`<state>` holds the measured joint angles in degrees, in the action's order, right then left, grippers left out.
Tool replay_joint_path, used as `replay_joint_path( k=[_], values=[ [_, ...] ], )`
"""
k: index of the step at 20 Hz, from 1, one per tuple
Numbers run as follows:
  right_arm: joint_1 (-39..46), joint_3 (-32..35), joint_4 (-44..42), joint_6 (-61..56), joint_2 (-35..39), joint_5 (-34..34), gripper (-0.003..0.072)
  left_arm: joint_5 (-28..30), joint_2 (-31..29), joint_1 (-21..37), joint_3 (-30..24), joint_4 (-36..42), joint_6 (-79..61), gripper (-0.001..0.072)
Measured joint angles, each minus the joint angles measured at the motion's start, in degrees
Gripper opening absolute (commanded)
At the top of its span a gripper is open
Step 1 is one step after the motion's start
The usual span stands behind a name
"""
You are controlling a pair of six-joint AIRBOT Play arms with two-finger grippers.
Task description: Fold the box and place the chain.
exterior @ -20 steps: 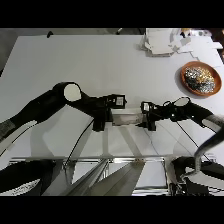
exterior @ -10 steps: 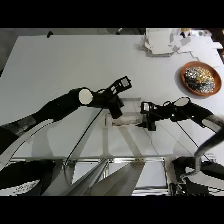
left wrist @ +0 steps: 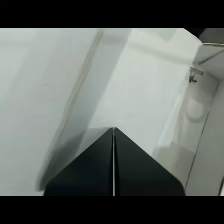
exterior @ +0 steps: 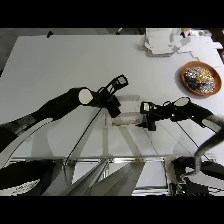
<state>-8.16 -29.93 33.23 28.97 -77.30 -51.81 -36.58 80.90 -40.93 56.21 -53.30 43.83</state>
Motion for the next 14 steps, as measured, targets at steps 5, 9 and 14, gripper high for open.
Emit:
replay_joint_path(
  k=[5, 9, 14],
  values=[
    [0.0, 0.0, 0.0, 0.02, 0.0, -0.02, 0.0405, -8.31, -5.35, 1.53, -1.86, -6.43, 2.1, 0.0002],
    [-0.02, 0.0, -0.02, 0.02, 0.0, 0.0, 0.0405, -10.84, -6.45, 1.88, -6.78, -4.98, -0.48, 0.0002],
    [-0.02, 0.0, -0.02, 0.02, 0.0, -0.02, 0.0405, -11.78, -6.71, 2.32, -11.13, -3.41, -5.2, 0.0003]
  ],
)
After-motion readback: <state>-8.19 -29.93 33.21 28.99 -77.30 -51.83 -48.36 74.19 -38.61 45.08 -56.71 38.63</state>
